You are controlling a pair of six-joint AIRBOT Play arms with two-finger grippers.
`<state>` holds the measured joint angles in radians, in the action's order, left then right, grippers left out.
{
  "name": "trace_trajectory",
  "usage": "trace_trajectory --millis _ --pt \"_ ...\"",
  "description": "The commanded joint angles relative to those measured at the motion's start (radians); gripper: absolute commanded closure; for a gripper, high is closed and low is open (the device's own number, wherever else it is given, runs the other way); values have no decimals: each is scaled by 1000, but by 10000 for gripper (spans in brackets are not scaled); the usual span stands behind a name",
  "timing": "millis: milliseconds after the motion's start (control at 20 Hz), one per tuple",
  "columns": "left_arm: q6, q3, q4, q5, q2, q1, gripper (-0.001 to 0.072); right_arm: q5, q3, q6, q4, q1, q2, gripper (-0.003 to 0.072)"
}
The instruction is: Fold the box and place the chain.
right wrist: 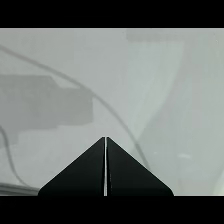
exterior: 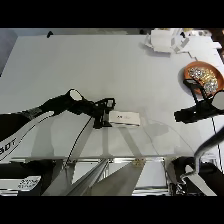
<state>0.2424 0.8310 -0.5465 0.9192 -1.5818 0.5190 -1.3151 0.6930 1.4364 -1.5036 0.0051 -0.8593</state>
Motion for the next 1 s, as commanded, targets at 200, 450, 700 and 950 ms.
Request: trace_trajectory --millis 200,450,700,950 --pt "0 0 0 1 0 0 538 -3 -1 3 8 -3 1 671" --pt "0 0 0 1 0 0 538 -3 -1 3 8 -3 1 671" --pt "0 0 1 -13 0 0 538 -3 -1 3 8 -3 1 671" --pt "0 0 14 13 0 0 538 -3 -1 3 8 -3 1 671"
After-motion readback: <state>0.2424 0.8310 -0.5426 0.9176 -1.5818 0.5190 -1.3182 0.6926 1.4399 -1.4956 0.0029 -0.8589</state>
